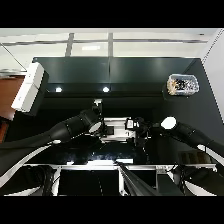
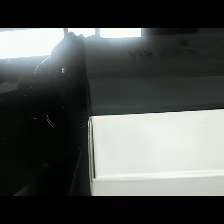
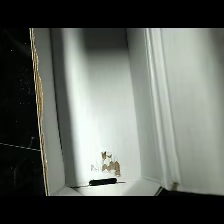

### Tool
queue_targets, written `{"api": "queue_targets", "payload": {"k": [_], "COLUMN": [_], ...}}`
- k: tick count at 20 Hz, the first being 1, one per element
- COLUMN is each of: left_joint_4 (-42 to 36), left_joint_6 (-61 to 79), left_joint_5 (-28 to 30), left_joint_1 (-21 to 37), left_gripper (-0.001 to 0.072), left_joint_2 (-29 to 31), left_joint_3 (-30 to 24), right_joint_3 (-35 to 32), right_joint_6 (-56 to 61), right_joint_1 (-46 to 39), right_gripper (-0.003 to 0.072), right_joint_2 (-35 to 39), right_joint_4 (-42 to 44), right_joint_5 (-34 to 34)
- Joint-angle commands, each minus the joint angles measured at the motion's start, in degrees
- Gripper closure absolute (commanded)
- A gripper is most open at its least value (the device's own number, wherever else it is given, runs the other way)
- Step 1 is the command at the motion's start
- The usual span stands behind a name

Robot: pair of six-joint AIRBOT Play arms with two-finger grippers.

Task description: Fold the box and place the chain.

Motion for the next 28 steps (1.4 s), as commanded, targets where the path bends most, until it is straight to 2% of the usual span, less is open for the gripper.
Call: {"api": "queue_targets", "payload": {"k": [1, 6, 12, 15, 16, 17, 21, 22, 24, 25, 28], "left_joint_4": [-0.2, -0.7, 0.4, 0.4, 0.3, 0.2, 0.1, -0.3, -0.3, -0.2, -0.2], "left_joint_6": [-0.1, -0.1, -0.1, -0.1, -0.1, -0.1, -0.1, -0.1, -0.1, -0.3, -0.3], "left_joint_5": [0.2, 0.1, -2.4, -2.4, -2.4, -2.3, -2.4, -2.5, -2.8, -3.0, -2.5], "left_joint_1": [0.0, 0.0, 0.0, 0.0, 0.0, 0.0, 0.0, 0.0, 0.1, 0.1, 0.1], "left_gripper": [0.0446, 0.0514, 0.0514, 0.0583, 0.0663, 0.0681, 0.0678, 0.0648, 0.0358, 0.0337, 0.0337], "left_joint_2": [-0.3, -0.3, -0.3, -0.4, -0.5, -0.5, -0.5, -0.5, -0.5, -0.5, -0.5], "left_joint_3": [0.0, 0.0, 1.7, 1.8, 1.8, 1.8, 1.8, 1.8, 1.8, 1.8, 1.8], "right_joint_3": [0.0, 0.0, 0.0, 0.0, 0.0, 0.0, 0.0, 0.0, 0.0, 0.0, 0.0], "right_joint_6": [0.0, 0.0, 0.0, 0.0, 0.0, 0.0, 0.0, 0.0, 0.0, 0.0, 0.0], "right_joint_1": [0.1, 0.1, 0.1, 0.1, 0.1, 0.1, 0.1, 0.1, 0.1, 0.1, 0.1], "right_gripper": [0.0252, 0.0252, 0.0252, 0.0252, 0.0252, 0.0253, 0.0253, 0.0253, 0.0253, 0.0252, 0.0253], "right_joint_2": [0.0, 0.0, 0.0, 0.0, 0.0, 0.0, 0.0, 0.0, 0.0, 0.0, 0.0], "right_joint_4": [0.0, 0.0, 0.0, 0.0, 0.0, 0.0, 0.0, 0.0, 0.0, 0.0, 0.0], "right_joint_5": [0.0, 0.0, 0.0, 0.0, 0.0, 0.0, 0.0, 0.0, 0.0, 0.0, 0.0]}}
